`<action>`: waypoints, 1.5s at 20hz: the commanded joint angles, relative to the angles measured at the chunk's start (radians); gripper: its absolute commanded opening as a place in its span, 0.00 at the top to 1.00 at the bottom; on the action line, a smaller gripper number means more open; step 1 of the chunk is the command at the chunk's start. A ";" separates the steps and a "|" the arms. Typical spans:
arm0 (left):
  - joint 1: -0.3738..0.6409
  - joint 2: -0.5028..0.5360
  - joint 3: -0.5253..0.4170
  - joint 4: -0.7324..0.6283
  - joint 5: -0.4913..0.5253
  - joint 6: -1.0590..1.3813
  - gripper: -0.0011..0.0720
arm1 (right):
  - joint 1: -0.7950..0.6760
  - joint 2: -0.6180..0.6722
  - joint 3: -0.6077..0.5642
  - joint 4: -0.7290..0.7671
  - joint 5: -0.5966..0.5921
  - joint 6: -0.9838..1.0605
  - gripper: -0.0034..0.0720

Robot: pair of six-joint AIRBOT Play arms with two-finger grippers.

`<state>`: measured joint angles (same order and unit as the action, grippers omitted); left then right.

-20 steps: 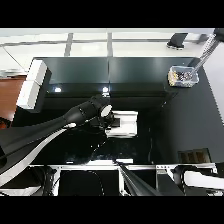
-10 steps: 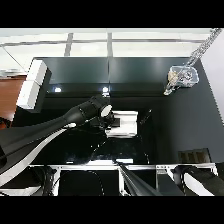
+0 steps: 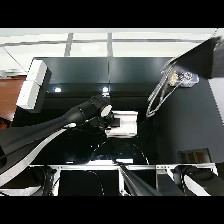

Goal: Fold the box and place the chain.

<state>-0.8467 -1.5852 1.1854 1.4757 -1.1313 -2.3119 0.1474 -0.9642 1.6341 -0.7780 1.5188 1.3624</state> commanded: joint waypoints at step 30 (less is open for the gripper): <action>0.000 0.000 0.001 0.000 0.000 0.000 0.95 | -0.130 0.069 -0.528 0.237 -0.057 -0.088 0.93</action>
<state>-0.8467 -1.5852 1.1854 1.4757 -1.1320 -2.3119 -0.0116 -0.8982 1.1110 -0.6003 1.4612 1.2747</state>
